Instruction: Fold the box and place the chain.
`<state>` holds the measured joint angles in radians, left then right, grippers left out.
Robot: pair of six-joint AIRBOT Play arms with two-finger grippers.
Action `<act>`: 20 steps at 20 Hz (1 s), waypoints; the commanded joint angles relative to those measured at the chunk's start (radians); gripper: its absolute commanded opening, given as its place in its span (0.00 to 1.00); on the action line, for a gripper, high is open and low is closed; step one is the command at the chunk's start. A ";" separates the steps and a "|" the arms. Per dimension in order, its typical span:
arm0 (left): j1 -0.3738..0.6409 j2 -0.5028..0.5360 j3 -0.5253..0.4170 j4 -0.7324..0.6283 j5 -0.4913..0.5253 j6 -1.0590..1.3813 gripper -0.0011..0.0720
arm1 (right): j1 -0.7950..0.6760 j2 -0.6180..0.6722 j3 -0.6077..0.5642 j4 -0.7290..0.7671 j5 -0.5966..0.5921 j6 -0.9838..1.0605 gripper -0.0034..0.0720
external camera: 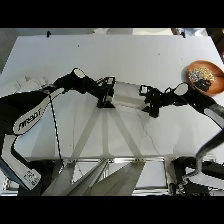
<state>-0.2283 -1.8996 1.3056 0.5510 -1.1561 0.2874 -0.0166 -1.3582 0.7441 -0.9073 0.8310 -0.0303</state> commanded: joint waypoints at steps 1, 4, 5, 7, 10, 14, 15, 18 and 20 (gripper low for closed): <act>0.000 0.000 0.000 0.000 0.000 0.000 0.31 | 0.000 -0.003 0.000 0.041 -0.012 -0.002 0.42; 0.000 0.000 0.000 0.000 0.000 0.000 0.31 | 0.000 -0.003 -0.001 0.061 -0.008 -0.002 0.31; 0.000 0.000 0.000 0.000 0.000 0.000 0.31 | 0.000 -0.003 -0.001 0.082 -0.008 -0.002 0.29; 0.000 0.000 0.000 0.000 0.000 0.000 0.31 | 0.000 -0.003 -0.001 0.125 -0.008 -0.005 0.29; 0.000 0.000 0.000 0.000 0.000 0.000 0.31 | 0.011 -0.003 -0.001 0.158 -0.004 -0.005 0.29; 0.000 0.000 0.000 0.000 0.000 0.000 0.31 | 0.038 -0.006 -0.001 0.161 -0.016 -0.005 0.29; 0.000 0.000 0.000 0.000 0.000 0.000 0.31 | 0.040 -0.008 0.000 0.174 -0.023 -0.005 0.29; 0.000 0.000 0.000 0.000 0.000 0.000 0.31 | 0.040 -0.018 -0.001 0.257 -0.056 -0.005 0.41; 0.000 0.000 0.000 0.000 0.000 0.000 0.31 | 0.040 -0.019 -0.001 0.309 -0.076 -0.005 0.41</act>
